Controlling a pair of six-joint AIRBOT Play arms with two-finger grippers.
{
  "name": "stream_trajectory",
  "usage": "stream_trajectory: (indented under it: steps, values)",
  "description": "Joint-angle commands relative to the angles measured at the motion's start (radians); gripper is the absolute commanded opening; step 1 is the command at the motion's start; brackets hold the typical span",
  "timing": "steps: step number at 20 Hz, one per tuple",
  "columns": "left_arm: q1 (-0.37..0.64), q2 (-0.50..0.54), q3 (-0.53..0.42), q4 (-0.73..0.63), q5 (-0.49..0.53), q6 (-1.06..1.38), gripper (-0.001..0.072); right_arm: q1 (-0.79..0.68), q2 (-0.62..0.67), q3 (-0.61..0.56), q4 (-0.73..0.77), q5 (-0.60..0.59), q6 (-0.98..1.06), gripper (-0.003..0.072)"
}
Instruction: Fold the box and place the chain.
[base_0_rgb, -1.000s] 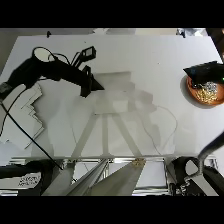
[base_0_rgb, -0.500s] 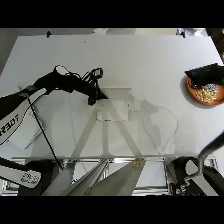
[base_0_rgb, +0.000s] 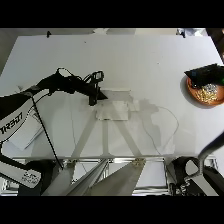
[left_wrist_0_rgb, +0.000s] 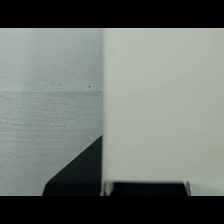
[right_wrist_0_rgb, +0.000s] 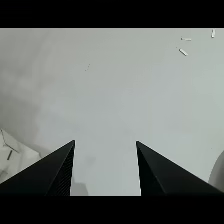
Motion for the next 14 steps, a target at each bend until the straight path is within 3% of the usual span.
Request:
stream_trajectory:
  steps: [1,14]
  values:
    - [0.000,-0.012,0.000,0.000,0.005,0.002,0.0009,-0.001,-0.001,0.000,0.000,0.000,0.000,0.0390]
    - [0.000,-0.020,0.000,0.001,0.006,0.002,0.0008,-0.001,-0.001,0.000,0.028,0.031,0.000,0.0391]
